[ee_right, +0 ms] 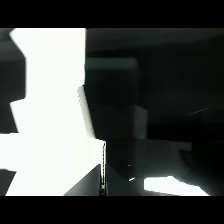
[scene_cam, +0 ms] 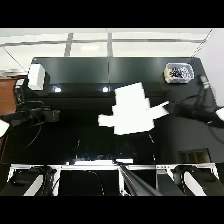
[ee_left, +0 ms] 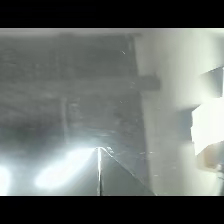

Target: Fold the box and place the chain.

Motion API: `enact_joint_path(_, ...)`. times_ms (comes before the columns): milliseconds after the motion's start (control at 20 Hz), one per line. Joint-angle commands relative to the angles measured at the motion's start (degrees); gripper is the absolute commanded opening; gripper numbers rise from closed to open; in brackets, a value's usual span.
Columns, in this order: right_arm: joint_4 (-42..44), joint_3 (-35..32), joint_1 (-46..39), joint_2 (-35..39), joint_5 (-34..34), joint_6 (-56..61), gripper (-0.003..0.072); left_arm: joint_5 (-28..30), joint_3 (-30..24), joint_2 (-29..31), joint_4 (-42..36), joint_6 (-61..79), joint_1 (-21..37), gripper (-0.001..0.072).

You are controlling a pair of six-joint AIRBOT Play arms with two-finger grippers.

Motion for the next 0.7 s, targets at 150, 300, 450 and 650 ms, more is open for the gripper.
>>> enact_joint_path(150, 12.2, -12.6, 23.5, 1.3, -25.4, 2.6, 0.0013, 6.8, 0.2, -14.7, -17.3, 6.5, -1.1, 0.0025)
enact_joint_path(300, 12.0, -12.6, 25.0, 0.7, -25.8, 2.6, 0.0013, 3.1, 3.8, -24.2, -22.2, 10.5, -1.1, 0.0450)
enact_joint_path(450, 12.0, -12.6, 25.0, 0.7, -25.8, 2.6, 0.0013, -6.2, 11.4, -34.6, -24.6, 16.6, -1.1, 0.0714)
enact_joint_path(650, 12.0, -12.6, 25.0, 0.7, -24.5, 2.6, 0.0013, -15.4, 20.5, -48.4, -35.8, 22.8, -0.7, 0.0701)
